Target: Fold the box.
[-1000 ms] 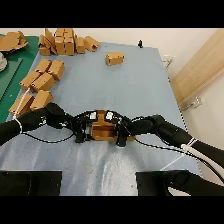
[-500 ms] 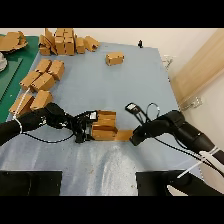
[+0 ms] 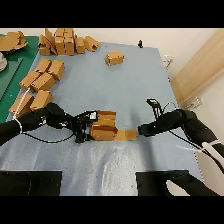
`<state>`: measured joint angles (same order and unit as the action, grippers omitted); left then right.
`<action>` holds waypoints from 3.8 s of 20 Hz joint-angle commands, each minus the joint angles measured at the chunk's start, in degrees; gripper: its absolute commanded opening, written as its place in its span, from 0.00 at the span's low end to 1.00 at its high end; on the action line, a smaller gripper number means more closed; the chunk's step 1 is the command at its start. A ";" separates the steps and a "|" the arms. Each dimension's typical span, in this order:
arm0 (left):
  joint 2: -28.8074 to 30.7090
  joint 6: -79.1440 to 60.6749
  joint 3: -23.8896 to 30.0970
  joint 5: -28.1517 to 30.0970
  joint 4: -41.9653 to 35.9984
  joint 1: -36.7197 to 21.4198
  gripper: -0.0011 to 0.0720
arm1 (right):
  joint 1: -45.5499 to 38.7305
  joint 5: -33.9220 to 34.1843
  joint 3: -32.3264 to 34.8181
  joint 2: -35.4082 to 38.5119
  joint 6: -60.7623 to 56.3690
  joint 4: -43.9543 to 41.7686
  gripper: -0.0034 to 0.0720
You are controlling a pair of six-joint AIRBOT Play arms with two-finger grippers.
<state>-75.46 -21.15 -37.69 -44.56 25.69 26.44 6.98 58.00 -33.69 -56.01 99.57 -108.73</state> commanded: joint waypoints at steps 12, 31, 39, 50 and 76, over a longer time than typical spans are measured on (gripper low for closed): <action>-0.02 0.00 0.02 0.00 0.02 0.00 0.56 | 5.29 -5.77 2.27 -7.23 5.49 -17.00 0.04; -0.02 0.00 0.02 0.02 0.02 0.00 0.56 | 13.09 -8.00 0.74 -1.77 -0.66 -21.18 0.41; -0.02 0.00 0.02 0.02 0.02 0.00 0.56 | 13.14 -8.00 -0.26 -1.77 -2.12 -22.49 0.38; -0.02 0.00 0.02 0.02 0.02 0.00 0.56 | 15.23 -8.09 -0.39 -2.21 -2.16 -22.14 0.56; -0.02 0.00 0.02 0.02 0.02 0.00 0.56 | 38.91 10.86 -29.44 -26.60 -54.14 20.46 0.65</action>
<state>-75.46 -21.15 -37.69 -44.56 25.69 26.44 44.64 64.47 -59.68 -79.75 49.47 -90.21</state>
